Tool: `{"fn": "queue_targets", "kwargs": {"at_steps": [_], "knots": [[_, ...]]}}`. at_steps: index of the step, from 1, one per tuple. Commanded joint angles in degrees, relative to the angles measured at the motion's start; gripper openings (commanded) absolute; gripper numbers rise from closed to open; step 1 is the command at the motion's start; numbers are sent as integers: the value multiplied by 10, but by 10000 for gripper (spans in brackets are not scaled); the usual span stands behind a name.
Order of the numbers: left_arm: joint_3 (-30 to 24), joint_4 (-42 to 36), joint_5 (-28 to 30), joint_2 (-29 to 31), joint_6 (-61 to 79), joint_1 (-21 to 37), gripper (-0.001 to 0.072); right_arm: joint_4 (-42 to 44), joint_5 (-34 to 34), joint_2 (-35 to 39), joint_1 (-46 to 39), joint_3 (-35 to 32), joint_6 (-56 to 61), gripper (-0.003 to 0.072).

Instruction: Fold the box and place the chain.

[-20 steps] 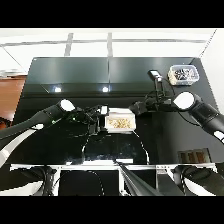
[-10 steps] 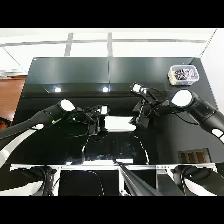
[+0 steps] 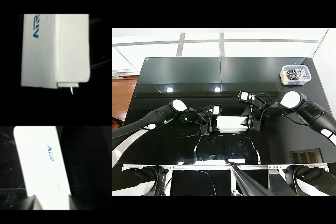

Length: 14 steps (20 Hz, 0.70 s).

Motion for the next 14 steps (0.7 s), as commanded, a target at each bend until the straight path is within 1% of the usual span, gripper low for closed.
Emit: {"fn": "queue_targets", "kwargs": {"at_steps": [1, 2, 13, 14], "knots": [[0, 0, 0, 0, 0, 0, 503, -1, 3, -2, 1, -3, -5, 312], [0, 0, 0, 0, 0, 0, 503, -1, 3, -2, 1, -3, -5, 129], [0, 0, 0, 0, 0, 0, 503, -2, 18, -2, 1, -13, -4, 131], [0, 0, 0, 0, 0, 0, 503, -2, 17, -2, 1, -13, -5, 208]]}}
